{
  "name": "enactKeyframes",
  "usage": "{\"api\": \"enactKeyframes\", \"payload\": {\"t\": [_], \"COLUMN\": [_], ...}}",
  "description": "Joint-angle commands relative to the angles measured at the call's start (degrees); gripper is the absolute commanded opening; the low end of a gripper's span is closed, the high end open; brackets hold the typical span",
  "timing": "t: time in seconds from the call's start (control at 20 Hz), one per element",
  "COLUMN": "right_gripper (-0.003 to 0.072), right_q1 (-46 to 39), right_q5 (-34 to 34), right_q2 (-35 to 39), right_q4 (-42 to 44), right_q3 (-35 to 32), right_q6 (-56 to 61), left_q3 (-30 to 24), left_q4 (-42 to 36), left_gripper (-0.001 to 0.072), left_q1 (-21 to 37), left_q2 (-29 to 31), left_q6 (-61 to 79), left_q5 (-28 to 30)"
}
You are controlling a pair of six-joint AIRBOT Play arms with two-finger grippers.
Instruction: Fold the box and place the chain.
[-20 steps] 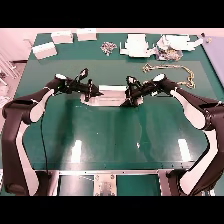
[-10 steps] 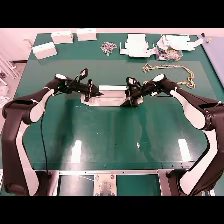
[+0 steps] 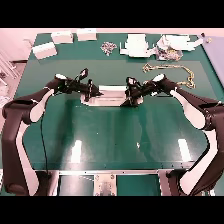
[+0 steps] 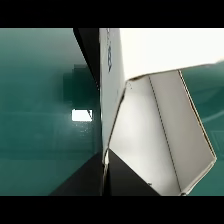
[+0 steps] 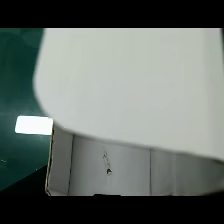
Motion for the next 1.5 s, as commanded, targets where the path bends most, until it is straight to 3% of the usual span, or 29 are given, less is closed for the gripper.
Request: {"api": "enactKeyframes", "payload": {"t": [0.0,0.8,1.1,1.2,1.45], "right_gripper": [0.0507,0.0507,0.0507,0.0507,0.0507], "right_q1": [0.0,0.0,0.0,0.0,0.0], "right_q5": [0.0,0.0,0.0,0.0,0.0], "right_q2": [0.0,0.0,0.0,0.0,0.0], "right_q4": [0.0,0.0,0.0,0.0,0.0], "right_q3": [0.0,0.0,0.0,0.0,0.0], "right_q6": [0.0,0.0,0.0,0.0,0.0], "left_q3": [0.1,0.1,0.1,0.1,0.1], "left_q4": [0.0,-0.2,-6.0,-6.7,-6.8], "left_gripper": [0.0019,0.0019,0.0022,0.0471,0.0476], "left_q1": [0.0,0.0,0.0,0.0,0.1], "left_q2": [0.0,0.0,0.1,0.1,0.3], "left_q6": [0.0,0.2,0.7,0.9,1.2], "left_q5": [0.1,0.1,-1.9,-2.0,-4.2]}}
